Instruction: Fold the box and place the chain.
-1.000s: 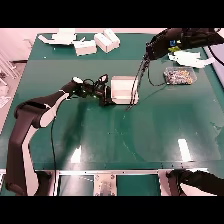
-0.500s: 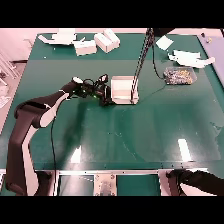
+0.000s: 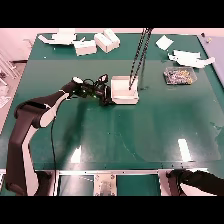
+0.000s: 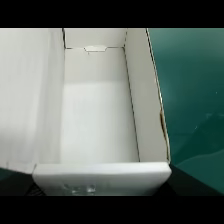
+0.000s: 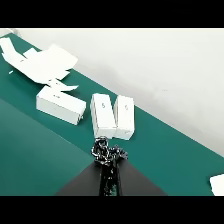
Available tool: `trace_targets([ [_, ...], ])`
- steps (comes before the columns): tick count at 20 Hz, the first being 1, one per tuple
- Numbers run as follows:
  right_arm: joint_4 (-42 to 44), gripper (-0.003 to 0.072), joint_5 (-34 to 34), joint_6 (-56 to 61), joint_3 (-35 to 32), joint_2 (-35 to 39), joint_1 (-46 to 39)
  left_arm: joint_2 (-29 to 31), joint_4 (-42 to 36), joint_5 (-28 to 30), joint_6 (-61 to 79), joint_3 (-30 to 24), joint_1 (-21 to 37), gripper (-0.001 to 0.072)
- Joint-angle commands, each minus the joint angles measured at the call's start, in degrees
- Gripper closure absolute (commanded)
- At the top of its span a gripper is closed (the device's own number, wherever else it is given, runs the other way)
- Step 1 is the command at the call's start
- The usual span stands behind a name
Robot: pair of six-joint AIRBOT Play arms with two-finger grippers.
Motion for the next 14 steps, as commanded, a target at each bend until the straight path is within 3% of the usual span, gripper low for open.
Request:
trace_targets([
  [1,0.8,0.0682,4.2,0.2,0.0,0.0,0.0,0.0,0.0,0.0,0.0,0.0,0.1,0.0364],
  [10,4.9,0.0682,6.5,1.1,-7.3,0.0,0.0,0.0,0.0,0.0,0.0,0.0,0.1,0.0364],
  [14,7.5,0.0682,6.4,1.1,-14.3,0.0,0.0,0.0,-0.1,0.0,0.0,0.0,0.1,0.0364],
])
